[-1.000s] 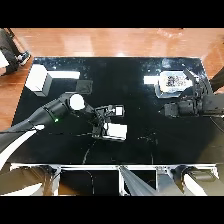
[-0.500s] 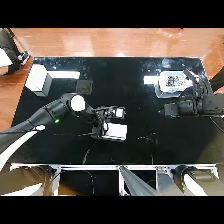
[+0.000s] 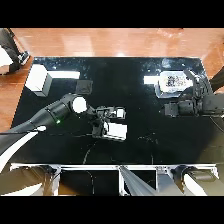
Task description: Fold the box and place the chain.
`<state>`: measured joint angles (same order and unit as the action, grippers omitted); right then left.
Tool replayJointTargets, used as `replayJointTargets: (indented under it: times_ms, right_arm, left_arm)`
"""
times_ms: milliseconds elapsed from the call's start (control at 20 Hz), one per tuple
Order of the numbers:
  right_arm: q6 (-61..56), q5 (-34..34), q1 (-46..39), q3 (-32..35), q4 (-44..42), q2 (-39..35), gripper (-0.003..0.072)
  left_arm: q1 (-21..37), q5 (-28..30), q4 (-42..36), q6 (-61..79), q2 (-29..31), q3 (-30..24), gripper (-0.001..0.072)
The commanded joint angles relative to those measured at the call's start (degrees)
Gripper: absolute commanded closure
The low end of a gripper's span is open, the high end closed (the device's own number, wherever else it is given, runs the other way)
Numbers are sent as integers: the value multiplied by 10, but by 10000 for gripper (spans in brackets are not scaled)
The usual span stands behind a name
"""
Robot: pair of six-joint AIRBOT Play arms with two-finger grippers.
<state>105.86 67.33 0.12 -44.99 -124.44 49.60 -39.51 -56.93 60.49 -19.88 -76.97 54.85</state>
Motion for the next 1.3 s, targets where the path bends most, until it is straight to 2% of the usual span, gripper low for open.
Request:
replayJointTargets:
  times_ms: [0, 100, 150, 300, 350, 450, 550, 650, 750, 900, 950, 1050, 1150, 1250]
  right_arm:
    - [0, -6, 0, 0, 0, 0, 664]
    - [0, -6, 0, 0, 1, 0, 664]
    - [0, -6, 0, 0, 1, 0, 665]
    - [0, -9, 0, 0, 5, 0, 664]
    - [0, -11, 0, 0, 5, 0, 664]
    - [0, -11, 0, 0, 5, 0, 665]
    - [0, -7, 0, 0, 5, 0, 665]
    - [0, -5, 0, 0, 6, 0, 664]
    - [1, -7, 0, 0, 6, 0, 665]
    - [6, -7, 0, 0, 6, 0, 665]
    - [10, -8, 0, 0, 6, 0, 665]
    - [11, -14, 0, 0, 6, 0, 665]
    - [11, -16, 0, 0, 6, 0, 665]
    - [11, -17, 0, 0, 7, 0, 665]
  left_arm:
    - [-9, 2, 1, 0, -8, 0, 81]
    - [-12, 2, 1, 0, -19, 0, 90]
    - [-13, 0, -1, -1, -20, 0, 116]
    - [-12, -58, 3, -63, -19, 32, 597]
    - [-11, -89, 10, -83, -19, 47, 689]
    - [-2, -143, 57, -189, -10, 76, 690]
    - [23, -204, 136, -275, 22, 83, 690]
    - [94, -264, 205, -348, 67, 79, 690]
    - [216, -296, 221, -370, 117, 66, 689]
    - [464, -274, 228, -386, 163, 52, 690]
    - [548, -239, 240, -435, 160, 52, 690]
    - [677, -150, 188, -473, 141, 52, 688]
    - [749, -127, 143, -413, 110, 61, 688]
    - [778, -89, 134, -397, 75, 65, 688]
